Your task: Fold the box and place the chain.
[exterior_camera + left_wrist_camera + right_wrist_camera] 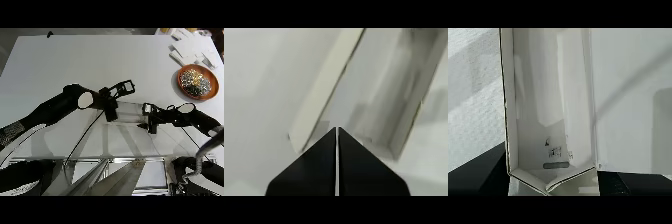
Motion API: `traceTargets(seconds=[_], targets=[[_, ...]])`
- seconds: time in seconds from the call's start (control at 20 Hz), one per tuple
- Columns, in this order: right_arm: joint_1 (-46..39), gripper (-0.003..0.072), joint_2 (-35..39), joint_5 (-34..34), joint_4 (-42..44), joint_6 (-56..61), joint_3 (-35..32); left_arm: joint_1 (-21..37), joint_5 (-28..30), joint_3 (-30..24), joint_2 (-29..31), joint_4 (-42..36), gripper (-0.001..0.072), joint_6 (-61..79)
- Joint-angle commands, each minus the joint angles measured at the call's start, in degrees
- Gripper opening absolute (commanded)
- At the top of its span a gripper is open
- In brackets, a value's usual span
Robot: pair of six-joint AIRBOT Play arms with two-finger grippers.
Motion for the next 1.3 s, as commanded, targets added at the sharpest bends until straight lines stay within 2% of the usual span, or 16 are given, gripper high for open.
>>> traceTargets(seconds=[0.0,0.15,0.25,0.3,0.4,0.45,0.65,0.75,0.8,0.95,1.25], targets=[[0.0,0.0396,0.0,0.0,0.11,0.04,0.04,1.55,-4.15,-5.09,1.03,1.84,0.004,4.96],[0.0,0.0396,0.0,0.02,0.11,0.04,0.02,2.78,3.21,-10.4,1.01,-1.27,0.0045,12.57],[0.0,0.0396,0.0,0.0,0.11,0.02,0.04,4.26,5.84,-12.37,0.92,-3.56,0.0161,18.93],[0.0,0.0396,0.0,0.0,0.11,0.04,0.02,5.14,6.82,-13.0,0.81,-4.5,0.0164,21.66],[0.0,0.0396,0.0,0.0,0.11,0.04,0.02,6.38,7.56,-13.57,0.26,-5.62,0.0175,26.27],[0.0,0.0396,0.0,0.0,0.11,0.04,0.04,6.67,7.58,-13.66,-0.09,-5.95,0.0224,28.5],[0.0,0.0396,0.0,0.0,0.11,0.02,0.02,6.88,7.98,-13.68,-1.18,-8.11,0.0237,36.11],[0.0,0.0396,0.0,0.0,0.11,0.04,0.04,6.88,8.61,-13.68,-1.18,-9.84,0.0424,41.46],[0.0,0.0396,0.0,0.0,0.11,0.04,0.02,6.88,9.22,-13.68,-1.18,-9.94,0.0461,42.64],[0.0,0.0396,0.0,0.0,0.11,0.04,0.02,6.91,10.97,-13.68,-1.7,-9.94,0.0461,42.77],[0.0,0.0396,0.0,0.0,0.11,0.04,0.02,6.6,10.97,-13.68,-3.5,-11.08,0.0461,42.75]])
